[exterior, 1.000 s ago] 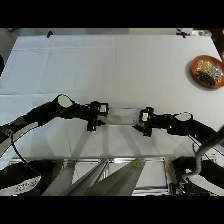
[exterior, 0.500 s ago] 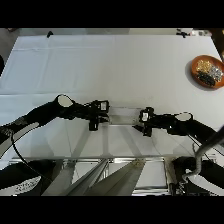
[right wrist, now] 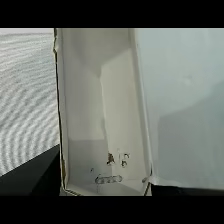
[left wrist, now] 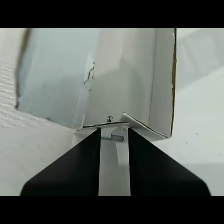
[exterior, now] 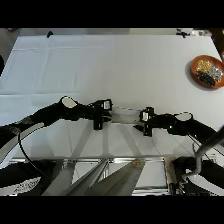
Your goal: Fold the box and place the chain.
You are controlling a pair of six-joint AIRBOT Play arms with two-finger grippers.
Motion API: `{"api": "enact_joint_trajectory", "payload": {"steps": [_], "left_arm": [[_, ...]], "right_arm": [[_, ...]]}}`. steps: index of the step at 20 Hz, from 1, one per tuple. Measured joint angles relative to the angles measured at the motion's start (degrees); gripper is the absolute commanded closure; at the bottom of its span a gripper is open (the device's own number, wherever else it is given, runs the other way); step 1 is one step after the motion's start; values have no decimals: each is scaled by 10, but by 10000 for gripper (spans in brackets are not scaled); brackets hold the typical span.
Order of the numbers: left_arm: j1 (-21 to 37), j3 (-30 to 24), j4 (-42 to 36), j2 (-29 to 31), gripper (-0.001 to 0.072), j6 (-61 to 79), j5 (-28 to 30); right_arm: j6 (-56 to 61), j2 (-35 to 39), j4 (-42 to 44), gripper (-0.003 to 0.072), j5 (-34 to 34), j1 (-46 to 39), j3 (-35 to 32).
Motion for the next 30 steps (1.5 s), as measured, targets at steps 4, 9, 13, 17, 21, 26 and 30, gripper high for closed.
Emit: {"api": "enact_joint_trajectory", "payload": {"steps": [4, 9, 13, 17, 21, 26, 30], "left_arm": [[-1, 0, -31, -2, 311, 13, 3], [-1, 0, -40, -3, 190, 17, -4], [-1, 0, -45, -3, 9, 18, -8], [-3, 0, -54, -3, 21, 18, -6], [-22, 0, -68, -3, 487, 19, -2], [-55, 0, -78, -3, 599, 18, 1], [-66, 0, -85, 5, 598, 0, 8]], "right_arm": [[0, 0, 2, 217, -1, 0, 0], [0, 0, 1, 217, 0, 0, 0], [0, 0, 1, 217, 0, 0, 0], [0, 0, 1, 217, 1, 0, 0], [-3, 0, -1, 217, 1, 0, 0], [-3, 0, -2, 217, 3, 0, 0], [-2, 0, -1, 217, 3, 0, 0]]}}
